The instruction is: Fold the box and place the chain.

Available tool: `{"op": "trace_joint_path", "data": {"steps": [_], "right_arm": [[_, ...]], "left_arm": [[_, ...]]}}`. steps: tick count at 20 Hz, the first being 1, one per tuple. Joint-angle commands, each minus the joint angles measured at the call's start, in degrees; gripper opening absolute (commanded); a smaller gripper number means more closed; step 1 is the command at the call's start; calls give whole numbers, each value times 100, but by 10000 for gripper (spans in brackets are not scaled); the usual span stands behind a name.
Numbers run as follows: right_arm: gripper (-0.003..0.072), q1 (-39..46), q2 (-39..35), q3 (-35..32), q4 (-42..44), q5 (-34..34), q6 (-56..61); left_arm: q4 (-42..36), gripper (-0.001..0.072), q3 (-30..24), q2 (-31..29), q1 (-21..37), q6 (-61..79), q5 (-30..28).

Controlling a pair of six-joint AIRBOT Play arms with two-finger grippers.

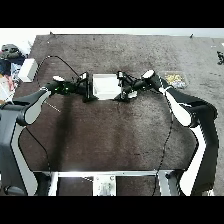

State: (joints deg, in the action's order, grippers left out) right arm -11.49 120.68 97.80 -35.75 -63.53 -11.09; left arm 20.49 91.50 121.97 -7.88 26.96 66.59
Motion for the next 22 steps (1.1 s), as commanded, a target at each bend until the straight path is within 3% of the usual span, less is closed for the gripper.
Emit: {"op": "trace_joint_path", "data": {"steps": [1, 6, 14, 15, 16, 17, 20, 22], "right_arm": [[720, 13, -118, 4, -404, -118, 203], [720, 37, -391, 4, -1340, -120, 601], [698, 457, -1040, 4, -1106, -396, 1388], [492, 463, -1095, 4, -769, -516, 1440], [138, 452, -1130, 4, -343, -675, 1434], [17, 446, -1137, 4, 85, -721, 1429], [11, 352, -1130, 2, 883, -588, 1139], [11, 199, -1080, -2, 901, -42, 962]], "left_arm": [[2, 299, -2, 4, 0, 7, 2], [4, 299, -2, 4, 0, 7, 0], [4, 299, -2, 4, 0, 7, 0], [2, 299, -2, 4, 0, 7, 0], [2, 299, -2, 4, 0, 7, 0], [2, 299, -2, 4, 0, 7, 0], [2, 299, -2, 4, 0, 7, 2], [2, 299, -2, 4, 0, 7, 0]]}}
